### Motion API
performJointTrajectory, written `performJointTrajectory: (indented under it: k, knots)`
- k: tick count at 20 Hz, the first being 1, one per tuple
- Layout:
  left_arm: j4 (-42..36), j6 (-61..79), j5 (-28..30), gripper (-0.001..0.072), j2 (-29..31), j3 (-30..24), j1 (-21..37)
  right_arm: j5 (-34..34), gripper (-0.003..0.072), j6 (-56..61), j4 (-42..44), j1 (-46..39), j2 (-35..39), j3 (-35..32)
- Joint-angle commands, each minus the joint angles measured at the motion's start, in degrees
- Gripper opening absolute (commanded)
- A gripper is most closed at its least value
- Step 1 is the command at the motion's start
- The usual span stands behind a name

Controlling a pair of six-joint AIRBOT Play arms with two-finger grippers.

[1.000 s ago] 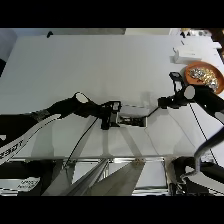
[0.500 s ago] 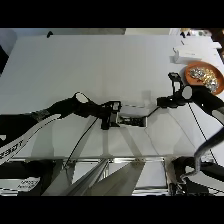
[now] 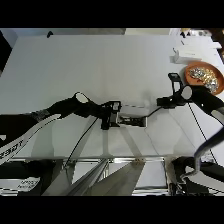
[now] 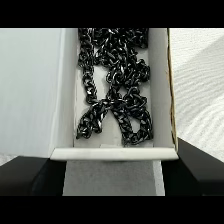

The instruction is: Fold the box and place the chain.

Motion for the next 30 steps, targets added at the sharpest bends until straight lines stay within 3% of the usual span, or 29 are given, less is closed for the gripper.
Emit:
performJointTrajectory:
  k: [1, 8, 12, 16, 23, 27, 30]
  knots:
    - [0.0, 0.0, 0.0, 0.0363, 0.0, 0.0, 0.0, 1.3, 0.0016, -0.1, -2.5, 1.4, 5.0, 0.1]
    - [0.0, 0.0, 0.0, 0.0363, 0.0, 0.0, 0.0, 13.9, 0.0016, -0.4, 0.9, 1.5, 26.1, 0.1]
    - [0.0, 0.0, 0.0, 0.0363, 0.0, 0.0, 0.0, 20.9, 0.0017, -7.9, 16.1, 1.5, 37.3, 0.1]
    - [0.0, 0.0, 0.0, 0.0363, 0.0, 0.0, 0.0, 24.0, 0.0016, -12.8, 32.1, 1.5, 44.0, 0.1]
    - [0.0, 0.0, 0.0, 0.0363, 0.0, 0.0, 0.0, 23.0, 0.0017, -18.3, 48.9, 1.9, 44.6, 0.1]
    - [0.0, 0.0, 0.0, 0.0363, 0.0, 0.0, 0.0, 14.2, 0.0017, -23.1, 48.8, 7.9, 39.6, 0.1]
    - [0.0, 0.0, 0.0, 0.0363, 0.0, 0.0, 0.0, 11.1, 0.0017, -24.1, 45.7, 14.0, 31.7, 0.1]
